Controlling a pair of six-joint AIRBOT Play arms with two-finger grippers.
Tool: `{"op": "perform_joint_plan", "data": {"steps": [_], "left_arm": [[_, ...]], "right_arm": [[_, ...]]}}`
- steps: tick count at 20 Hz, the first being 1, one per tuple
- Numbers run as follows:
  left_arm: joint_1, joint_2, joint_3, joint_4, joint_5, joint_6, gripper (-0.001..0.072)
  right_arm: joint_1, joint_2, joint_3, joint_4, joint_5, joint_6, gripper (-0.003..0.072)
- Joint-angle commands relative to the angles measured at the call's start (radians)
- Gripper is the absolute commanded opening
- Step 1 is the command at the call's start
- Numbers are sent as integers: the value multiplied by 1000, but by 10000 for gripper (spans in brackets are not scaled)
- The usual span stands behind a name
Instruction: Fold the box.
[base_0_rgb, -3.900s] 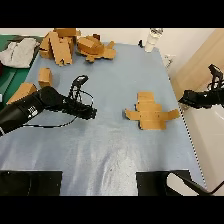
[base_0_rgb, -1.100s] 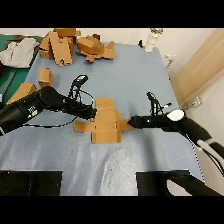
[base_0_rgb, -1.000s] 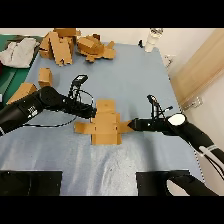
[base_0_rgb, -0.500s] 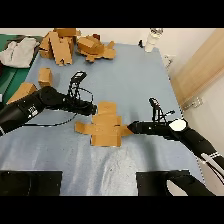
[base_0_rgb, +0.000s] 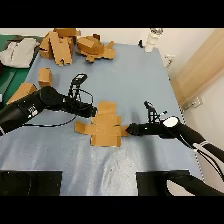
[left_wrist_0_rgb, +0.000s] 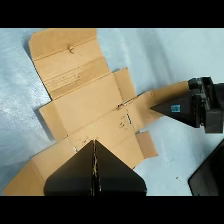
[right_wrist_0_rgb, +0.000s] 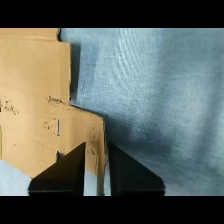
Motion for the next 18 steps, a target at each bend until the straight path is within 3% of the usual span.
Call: {"op": "perform_joint_plan", "data": {"steps": [1,2,7,8,9,10,14,18], "left_arm": [[1,0,0,-1,-30,-1,14],[1,0,0,-1,-37,-12,14],[112,-3,0,-2,-148,-84,16],[151,-4,0,-5,-180,-72,101],[193,-12,0,-26,-209,-72,334],[230,-25,0,-54,-230,-66,454],[325,-129,0,-275,-319,110,454],[323,-262,0,-482,-363,288,454]], "right_arm": [[1,-32,39,2,8,-1,82],[1,-32,45,3,20,-1,3],[1,30,24,5,111,-134,1],[1,67,3,7,96,-152,1],[1,113,-22,8,74,-165,1],[1,158,-46,8,57,-169,1],[2,315,-124,0,43,-214,1],[2,364,-159,-24,43,-230,1]]}}
